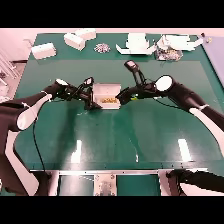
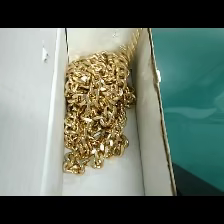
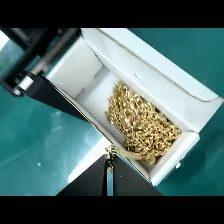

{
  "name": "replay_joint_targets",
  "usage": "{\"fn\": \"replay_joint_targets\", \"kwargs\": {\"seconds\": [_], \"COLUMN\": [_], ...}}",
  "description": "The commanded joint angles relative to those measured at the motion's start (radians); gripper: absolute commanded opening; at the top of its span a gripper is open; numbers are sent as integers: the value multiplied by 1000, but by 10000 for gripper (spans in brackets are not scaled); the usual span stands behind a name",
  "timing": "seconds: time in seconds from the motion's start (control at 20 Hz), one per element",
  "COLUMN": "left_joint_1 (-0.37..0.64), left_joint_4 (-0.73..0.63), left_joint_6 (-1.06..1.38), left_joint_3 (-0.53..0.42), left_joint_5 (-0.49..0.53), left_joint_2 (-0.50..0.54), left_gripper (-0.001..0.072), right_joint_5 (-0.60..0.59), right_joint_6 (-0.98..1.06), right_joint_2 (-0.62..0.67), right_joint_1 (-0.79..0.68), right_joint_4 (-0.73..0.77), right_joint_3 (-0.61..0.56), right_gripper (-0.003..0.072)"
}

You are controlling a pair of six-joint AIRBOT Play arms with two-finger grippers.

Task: Fold the box and place the chain.

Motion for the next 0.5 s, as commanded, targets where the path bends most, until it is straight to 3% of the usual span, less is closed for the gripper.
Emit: {"fn": "replay_joint_targets", "kwargs": {"seconds": [0.0,0.3,0.35,0.4,0.45], "left_joint_1": [0,0,0,0,0], "left_joint_4": [-1,-1,-1,-1,-1], "left_joint_6": [-1,-1,-1,-1,-1], "left_joint_3": [0,0,0,0,0], "left_joint_5": [3,3,3,4,3], "left_joint_2": [1,1,1,1,1], "left_gripper": [630,631,630,630,630], "right_joint_5": [-62,-209,-210,-209,-208], "right_joint_6": [1,-1,-1,-2,-23], "right_joint_2": [55,-65,-82,-89,-86], "right_joint_1": [1,10,17,26,31], "right_joint_4": [5,6,6,5,3], "right_joint_3": [0,0,0,0,1], "right_gripper": [2,7,211,491,513]}}
